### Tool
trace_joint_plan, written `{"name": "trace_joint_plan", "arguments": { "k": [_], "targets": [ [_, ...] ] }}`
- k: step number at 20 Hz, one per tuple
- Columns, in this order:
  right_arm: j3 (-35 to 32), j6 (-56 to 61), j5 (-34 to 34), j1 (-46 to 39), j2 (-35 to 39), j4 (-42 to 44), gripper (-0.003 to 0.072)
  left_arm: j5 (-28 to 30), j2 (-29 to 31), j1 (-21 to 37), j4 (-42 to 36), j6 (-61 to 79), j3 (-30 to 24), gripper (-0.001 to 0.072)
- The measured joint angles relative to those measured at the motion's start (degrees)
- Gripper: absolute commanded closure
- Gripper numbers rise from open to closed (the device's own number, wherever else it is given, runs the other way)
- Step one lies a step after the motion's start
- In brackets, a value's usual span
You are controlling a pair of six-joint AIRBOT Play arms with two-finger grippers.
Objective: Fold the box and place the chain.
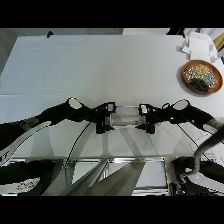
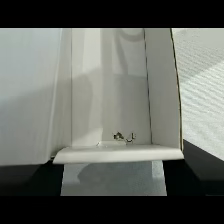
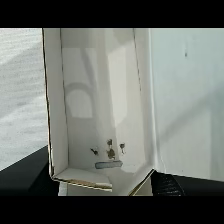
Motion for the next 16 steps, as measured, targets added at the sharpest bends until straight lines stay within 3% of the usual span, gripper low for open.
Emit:
{"name": "trace_joint_plan", "arguments": {
  "k": [2, 10, 16],
  "targets": [
    [0.00, 0.72, 0.15, 0.02, 0.00, 0.04, -0.0016, -0.02, -0.02, 0.00, -0.02, 0.02, 0.00, 0.0338],
    [-0.07, 5.62, -0.02, 0.02, 4.59, -2.51, -0.0006, -0.24, -0.04, -0.09, -0.09, -0.11, -0.04, 0.0338],
    [-0.02, 19.06, 1.51, -2.32, 10.10, -15.50, -0.0004, -0.22, -0.04, -0.09, 0.13, 0.24, -0.04, 0.0338]
  ]
}}
